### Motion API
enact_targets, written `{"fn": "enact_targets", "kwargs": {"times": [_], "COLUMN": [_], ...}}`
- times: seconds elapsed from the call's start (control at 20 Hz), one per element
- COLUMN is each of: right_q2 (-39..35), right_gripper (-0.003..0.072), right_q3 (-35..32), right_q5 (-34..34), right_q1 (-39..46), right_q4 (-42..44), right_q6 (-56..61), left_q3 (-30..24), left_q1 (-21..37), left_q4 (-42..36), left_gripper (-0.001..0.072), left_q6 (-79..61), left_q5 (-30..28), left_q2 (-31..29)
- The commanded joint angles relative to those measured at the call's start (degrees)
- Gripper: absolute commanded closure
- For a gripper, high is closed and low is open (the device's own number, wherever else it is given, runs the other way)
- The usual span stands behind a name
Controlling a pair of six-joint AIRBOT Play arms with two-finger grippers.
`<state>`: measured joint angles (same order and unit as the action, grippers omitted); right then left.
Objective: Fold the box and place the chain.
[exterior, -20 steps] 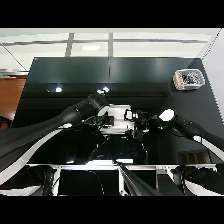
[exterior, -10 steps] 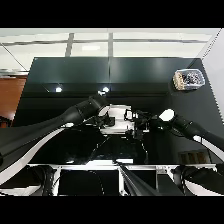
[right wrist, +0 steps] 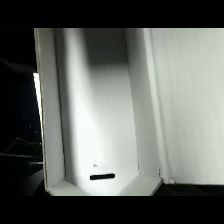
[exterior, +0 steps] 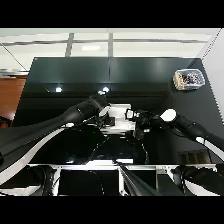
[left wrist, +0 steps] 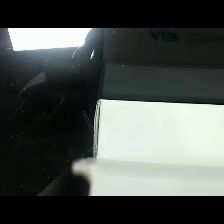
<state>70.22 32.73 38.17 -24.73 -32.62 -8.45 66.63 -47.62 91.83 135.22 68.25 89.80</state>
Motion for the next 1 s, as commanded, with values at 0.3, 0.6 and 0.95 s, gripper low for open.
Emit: {"fn": "enact_targets", "kwargs": {"times": [0.3, 0.6, 0.95], "right_q2": [-5.35, -4.81, -0.15], "right_gripper": [-0.0023, 0.0417, 0.0519], "right_q3": [0.09, 0.07, 0.04], "right_q5": [3.72, 0.2, -0.59], "right_q1": [-0.04, -0.28, -2.29], "right_q4": [-14.34, -7.06, 6.23], "right_q6": [4.72, 3.17, 8.04], "left_q3": [0.0, 0.0, 0.0], "left_q1": [0.0, 0.0, 0.0], "left_q4": [-1.27, -1.25, -1.25], "left_gripper": [0.068, 0.0681, 0.068], "left_q6": [-0.22, -0.22, -0.2], "left_q5": [-0.44, -0.2, 0.04], "left_q2": [0.02, 0.02, 0.02]}}
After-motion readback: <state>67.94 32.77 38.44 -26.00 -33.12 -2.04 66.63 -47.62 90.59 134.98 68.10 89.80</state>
